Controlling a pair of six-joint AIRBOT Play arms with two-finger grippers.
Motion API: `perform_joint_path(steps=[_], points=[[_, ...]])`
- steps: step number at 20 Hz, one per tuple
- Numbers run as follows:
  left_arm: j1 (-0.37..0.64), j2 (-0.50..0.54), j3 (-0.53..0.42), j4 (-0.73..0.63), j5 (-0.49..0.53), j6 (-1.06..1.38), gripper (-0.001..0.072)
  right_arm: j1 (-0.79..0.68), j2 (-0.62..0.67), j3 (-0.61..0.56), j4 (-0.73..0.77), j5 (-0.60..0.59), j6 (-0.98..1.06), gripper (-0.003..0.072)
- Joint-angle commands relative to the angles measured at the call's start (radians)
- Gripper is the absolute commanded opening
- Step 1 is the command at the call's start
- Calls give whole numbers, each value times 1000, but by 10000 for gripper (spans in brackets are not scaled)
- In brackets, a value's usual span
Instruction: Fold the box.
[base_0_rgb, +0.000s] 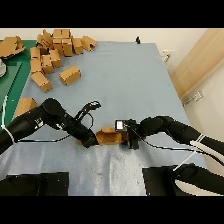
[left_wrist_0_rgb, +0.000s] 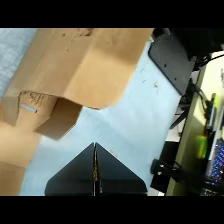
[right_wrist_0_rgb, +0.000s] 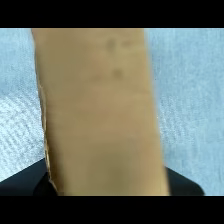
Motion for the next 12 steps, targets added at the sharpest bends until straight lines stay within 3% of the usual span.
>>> perform_joint_path(steps=[1, 9, 12], points=[[-4, -1, 0, -116, 24, 3, 9, 0, -3, 0, 0, 0, 0, 577], [-4, -55, 1, -227, 268, -98, 10, 0, -10, 0, -1, 0, 0, 577], [-3, -81, 1, -246, 330, -100, 10, 0, -10, 0, -1, 0, 0, 500]])
